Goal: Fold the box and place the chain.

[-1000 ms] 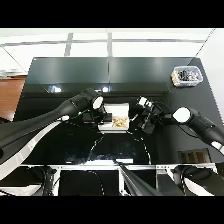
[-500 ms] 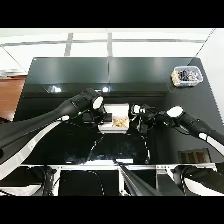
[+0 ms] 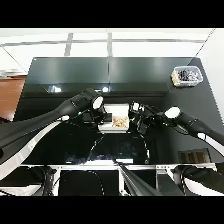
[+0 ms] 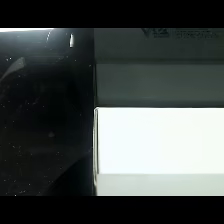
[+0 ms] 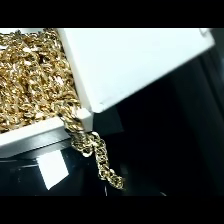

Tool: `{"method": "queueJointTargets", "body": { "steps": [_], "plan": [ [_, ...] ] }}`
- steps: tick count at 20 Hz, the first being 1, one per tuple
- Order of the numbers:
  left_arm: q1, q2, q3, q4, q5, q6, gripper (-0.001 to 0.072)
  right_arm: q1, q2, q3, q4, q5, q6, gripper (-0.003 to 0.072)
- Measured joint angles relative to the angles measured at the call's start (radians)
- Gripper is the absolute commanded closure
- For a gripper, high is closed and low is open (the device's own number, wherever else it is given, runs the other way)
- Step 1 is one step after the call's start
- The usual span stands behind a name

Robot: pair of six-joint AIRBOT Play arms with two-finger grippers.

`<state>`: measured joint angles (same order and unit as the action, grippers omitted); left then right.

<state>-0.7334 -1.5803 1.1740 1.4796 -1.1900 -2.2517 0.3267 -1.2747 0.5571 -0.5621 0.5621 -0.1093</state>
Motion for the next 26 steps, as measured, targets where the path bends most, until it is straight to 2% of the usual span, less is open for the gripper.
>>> {"method": "queueJointTargets", "body": {
  "steps": [5, 10, 12, 15, 16, 17, 18, 21, 24, 25, 26],
  "plan": [
    [0.000, 0.000, 0.000, 0.000, 0.000, 0.000, 0.0679, -0.002, 0.082, 0.001, -0.065, -0.004, 0.157, 0.0667],
    [0.000, 0.000, 0.000, 0.000, 0.000, 0.000, 0.0679, -0.003, 0.289, 0.053, -0.179, 0.129, 0.530, 0.0666],
    [0.000, 0.000, 0.000, 0.000, 0.000, 0.000, 0.0679, -0.002, 0.345, 0.075, -0.139, 0.190, 0.654, 0.0665],
    [0.000, 0.000, 0.000, 0.000, 0.000, 0.000, 0.0679, 0.015, 0.381, 0.092, 0.021, 0.223, 0.779, 0.0664],
    [0.000, 0.000, 0.000, 0.000, 0.000, 0.000, 0.0679, 0.030, 0.381, 0.095, 0.062, 0.222, 0.808, 0.0650],
    [0.000, 0.000, 0.000, 0.000, 0.001, 0.000, 0.0679, 0.047, 0.374, 0.097, 0.093, 0.217, 0.834, 0.0481],
    [0.000, 0.000, 0.000, 0.000, 0.002, 0.000, 0.0680, 0.064, 0.361, 0.098, 0.114, 0.209, 0.858, 0.0359],
    [0.000, 0.000, 0.000, 0.000, 0.011, 0.000, 0.0679, 0.080, 0.330, 0.101, 0.126, 0.177, 0.903, 0.0359],
    [0.001, 0.000, 0.000, 0.000, 0.023, 0.000, 0.0679, 0.019, 0.331, 0.102, 0.071, 0.196, 0.929, 0.0359],
    [0.002, 0.000, 0.000, 0.000, 0.023, 0.002, 0.0657, -0.013, 0.333, 0.102, 0.058, 0.214, 0.932, 0.0360],
    [0.002, 0.000, 0.001, 0.000, 0.023, 0.007, 0.0457, -0.042, 0.336, 0.102, 0.047, 0.238, 0.937, 0.0360]
  ]
}}
